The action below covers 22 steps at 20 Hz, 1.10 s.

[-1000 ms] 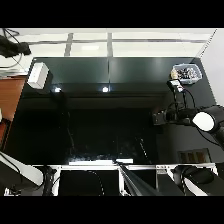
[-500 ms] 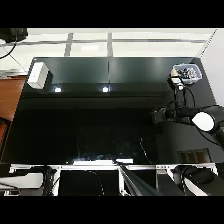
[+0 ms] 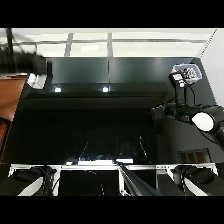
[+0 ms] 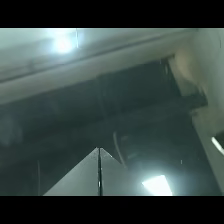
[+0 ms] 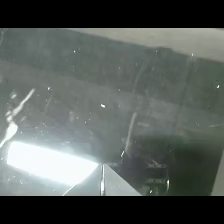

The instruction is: Fold the box and place the chain.

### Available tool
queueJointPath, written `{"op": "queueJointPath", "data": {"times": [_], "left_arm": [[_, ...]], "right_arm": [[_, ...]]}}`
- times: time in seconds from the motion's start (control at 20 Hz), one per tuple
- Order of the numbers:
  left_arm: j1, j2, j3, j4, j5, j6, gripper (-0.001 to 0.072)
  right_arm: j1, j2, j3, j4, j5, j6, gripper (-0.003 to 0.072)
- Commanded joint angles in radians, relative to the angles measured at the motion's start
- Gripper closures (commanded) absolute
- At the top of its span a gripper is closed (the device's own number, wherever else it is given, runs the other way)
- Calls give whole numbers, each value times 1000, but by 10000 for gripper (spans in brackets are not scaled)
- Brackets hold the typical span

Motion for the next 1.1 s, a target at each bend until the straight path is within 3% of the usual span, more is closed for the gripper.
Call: {"op": "queueJointPath", "data": {"times": [0.0, 0.2, 0.4, 0.65, 1.05], "left_arm": [[-16, 200, -346, 106, 116, -89, 689], [46, 385, -637, 91, 208, -150, 688], [93, 535, -776, 105, 237, -185, 688], [162, 621, -797, 101, 217, -184, 687], [164, 622, -797, 100, 217, -184, 687]], "right_arm": [[1, 1, -15, -68, -45, -15, 674], [1, 1, -70, -116, -127, -15, 674], [0, 0, -87, -184, -197, -15, 674], [1, 0, -87, -188, -174, -15, 674], [1, 0, -87, -188, -174, -15, 674]]}}
